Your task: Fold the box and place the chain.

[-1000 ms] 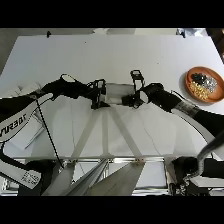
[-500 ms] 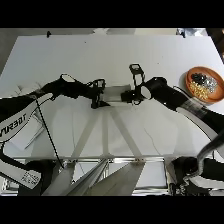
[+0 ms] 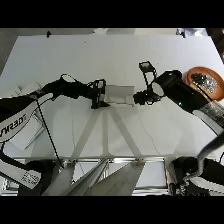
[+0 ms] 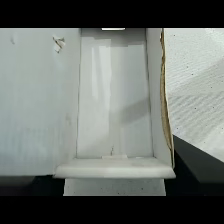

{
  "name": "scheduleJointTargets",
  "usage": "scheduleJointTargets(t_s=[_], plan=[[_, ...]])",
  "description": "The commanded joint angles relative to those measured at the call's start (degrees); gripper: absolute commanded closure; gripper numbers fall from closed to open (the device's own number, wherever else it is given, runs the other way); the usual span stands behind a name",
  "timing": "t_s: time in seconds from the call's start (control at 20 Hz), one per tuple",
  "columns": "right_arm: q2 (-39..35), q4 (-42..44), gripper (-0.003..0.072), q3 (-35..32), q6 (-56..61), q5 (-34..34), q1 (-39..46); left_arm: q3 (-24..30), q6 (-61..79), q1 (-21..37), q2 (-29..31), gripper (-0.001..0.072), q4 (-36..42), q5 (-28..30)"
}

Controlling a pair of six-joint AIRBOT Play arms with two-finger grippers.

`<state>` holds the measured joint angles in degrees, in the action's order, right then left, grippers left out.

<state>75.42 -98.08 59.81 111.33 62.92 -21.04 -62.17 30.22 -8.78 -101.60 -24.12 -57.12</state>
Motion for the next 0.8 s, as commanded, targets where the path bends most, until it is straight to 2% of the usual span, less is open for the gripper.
scheduleJointTargets(t_s=[0.0,0.25,0.55,0.75], plan=[[-0.4,-2.9,0.0252,0.1,-2.4,1.7,1.7,0.0,-0.1,0.0,0.0,0.0197,0.1,-0.1],[-1.9,-5.3,0.0253,0.1,-9.6,0.9,15.5,0.0,-0.1,0.0,0.0,0.0197,0.1,-0.1],[-2.4,-5.3,0.0253,0.1,-19.1,-13.7,40.5,0.0,-0.1,0.0,0.0,0.0197,0.1,-0.1],[0.8,-4.5,0.0253,0.1,-20.4,-21.2,51.7,0.0,-0.1,0.0,0.0,0.0197,0.1,-0.1]])
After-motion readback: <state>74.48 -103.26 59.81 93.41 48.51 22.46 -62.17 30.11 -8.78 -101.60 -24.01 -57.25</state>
